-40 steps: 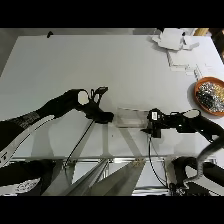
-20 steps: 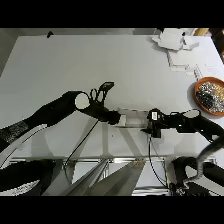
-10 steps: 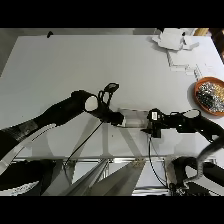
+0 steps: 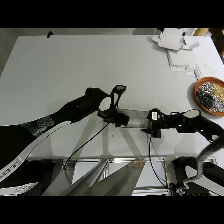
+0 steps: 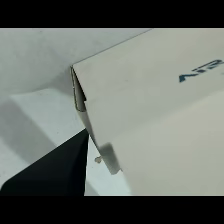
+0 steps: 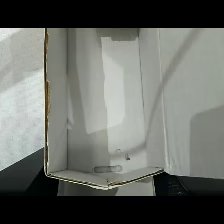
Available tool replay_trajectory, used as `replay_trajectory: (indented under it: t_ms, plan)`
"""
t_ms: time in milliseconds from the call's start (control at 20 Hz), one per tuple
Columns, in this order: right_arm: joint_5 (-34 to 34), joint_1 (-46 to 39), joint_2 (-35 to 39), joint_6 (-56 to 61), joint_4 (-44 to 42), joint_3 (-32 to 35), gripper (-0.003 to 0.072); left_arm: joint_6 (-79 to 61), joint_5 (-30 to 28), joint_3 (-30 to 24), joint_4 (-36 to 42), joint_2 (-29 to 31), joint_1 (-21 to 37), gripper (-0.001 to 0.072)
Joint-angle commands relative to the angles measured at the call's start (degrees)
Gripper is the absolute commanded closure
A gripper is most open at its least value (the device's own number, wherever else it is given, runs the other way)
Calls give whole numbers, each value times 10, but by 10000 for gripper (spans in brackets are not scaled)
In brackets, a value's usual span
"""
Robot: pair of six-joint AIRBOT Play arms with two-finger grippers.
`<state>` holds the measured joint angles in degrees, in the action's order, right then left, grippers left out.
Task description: Fold the box and place the chain.
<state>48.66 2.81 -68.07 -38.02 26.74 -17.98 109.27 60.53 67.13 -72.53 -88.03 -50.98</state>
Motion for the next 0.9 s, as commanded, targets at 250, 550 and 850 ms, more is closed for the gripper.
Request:
replay_trajectory:
  t_ms: [250,550,850]
  plan:
    - [0,0,0,0,0,0,274,89,74,85,-45,-68,-23,367]
    - [0,0,0,0,0,0,274,180,113,122,-72,-106,-23,381]
    - [0,0,0,0,0,0,274,210,104,122,-79,-113,-25,402]
